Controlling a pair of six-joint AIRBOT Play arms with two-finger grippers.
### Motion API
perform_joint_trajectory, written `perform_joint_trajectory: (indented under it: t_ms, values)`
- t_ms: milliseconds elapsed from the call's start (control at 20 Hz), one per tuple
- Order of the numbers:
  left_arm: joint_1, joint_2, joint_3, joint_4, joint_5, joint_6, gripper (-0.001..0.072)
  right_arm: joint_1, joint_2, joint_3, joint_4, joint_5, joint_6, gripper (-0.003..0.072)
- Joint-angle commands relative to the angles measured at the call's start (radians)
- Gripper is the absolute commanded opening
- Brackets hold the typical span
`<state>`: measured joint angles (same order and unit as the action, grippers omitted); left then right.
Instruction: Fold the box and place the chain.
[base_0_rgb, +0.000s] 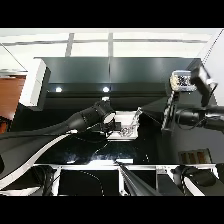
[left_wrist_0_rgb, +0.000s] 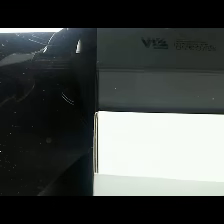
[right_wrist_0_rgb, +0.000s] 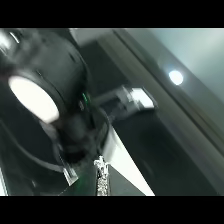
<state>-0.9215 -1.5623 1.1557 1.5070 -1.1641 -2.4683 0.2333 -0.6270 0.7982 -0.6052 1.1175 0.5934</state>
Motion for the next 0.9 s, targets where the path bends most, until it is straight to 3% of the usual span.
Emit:
perform_joint_trajectory:
  t_ms: [0,250,350,550,600,700,750,850]
  values:
    - [0.000,0.000,0.000,0.000,0.000,0.000,0.0033,-0.001,0.002,0.064,0.066,-0.018,0.005,0.0047]
    - [0.000,0.000,0.000,0.000,0.001,0.000,0.0034,-0.001,0.001,0.143,0.073,-0.043,0.005,0.0047]
    - [0.000,0.000,0.000,0.000,0.001,0.000,0.0034,-0.001,-0.021,0.142,0.003,0.003,0.019,0.0047]
    - [0.000,0.000,0.000,0.000,0.001,0.000,0.0033,0.000,-0.117,0.059,-0.040,0.105,0.069,0.0048]
    - [0.000,0.000,0.000,0.000,0.001,0.000,0.0034,-0.001,-0.134,0.024,-0.044,0.090,0.069,0.0094]
    - [0.000,0.000,0.000,0.000,0.001,0.000,0.0033,-0.001,-0.151,-0.031,-0.098,0.037,0.070,0.0536]
    - [0.000,0.000,0.000,0.000,0.001,0.000,0.0033,-0.004,-0.151,-0.034,-0.159,0.022,0.071,0.0579]
    - [0.000,0.000,0.000,0.000,0.001,0.000,0.0033,-0.038,-0.151,-0.034,-0.252,0.023,0.074,0.0579]
